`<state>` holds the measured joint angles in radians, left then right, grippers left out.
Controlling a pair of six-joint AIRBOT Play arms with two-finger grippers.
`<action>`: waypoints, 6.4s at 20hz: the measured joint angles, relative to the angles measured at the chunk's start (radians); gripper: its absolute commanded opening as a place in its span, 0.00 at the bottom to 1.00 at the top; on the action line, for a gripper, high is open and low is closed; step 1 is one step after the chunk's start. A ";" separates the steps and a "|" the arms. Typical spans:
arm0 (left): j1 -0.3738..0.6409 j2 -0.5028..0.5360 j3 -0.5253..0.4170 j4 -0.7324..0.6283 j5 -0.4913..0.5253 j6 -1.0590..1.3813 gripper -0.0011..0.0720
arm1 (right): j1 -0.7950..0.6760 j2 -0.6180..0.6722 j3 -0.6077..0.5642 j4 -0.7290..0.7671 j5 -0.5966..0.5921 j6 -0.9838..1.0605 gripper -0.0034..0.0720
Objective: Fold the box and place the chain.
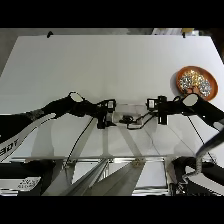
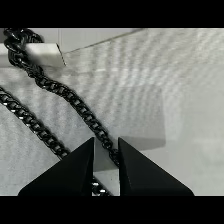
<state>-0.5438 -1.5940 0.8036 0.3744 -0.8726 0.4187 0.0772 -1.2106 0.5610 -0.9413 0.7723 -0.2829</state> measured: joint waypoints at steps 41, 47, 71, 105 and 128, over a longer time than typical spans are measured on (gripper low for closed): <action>0.000 0.000 0.000 0.000 0.000 0.000 0.47 | 0.072 0.424 0.000 0.609 0.355 0.225 0.07; 0.000 0.000 0.000 0.000 0.000 0.000 0.47 | 0.156 0.288 0.000 0.438 0.218 0.223 0.28; 0.000 0.000 0.000 0.000 0.000 0.000 0.47 | 0.036 0.145 -0.006 -0.149 0.233 0.209 0.34; 0.000 0.000 0.000 0.000 0.000 0.000 0.47 | 0.060 0.384 -0.008 0.235 0.322 0.177 0.07; 0.000 0.000 0.000 0.000 0.000 0.000 0.47 | 0.060 0.399 -0.014 0.567 0.256 0.130 0.07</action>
<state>-0.5438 -1.5940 0.8036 0.3744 -0.8726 0.4183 0.1371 -0.8120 0.5468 -0.3744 1.0283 -0.1532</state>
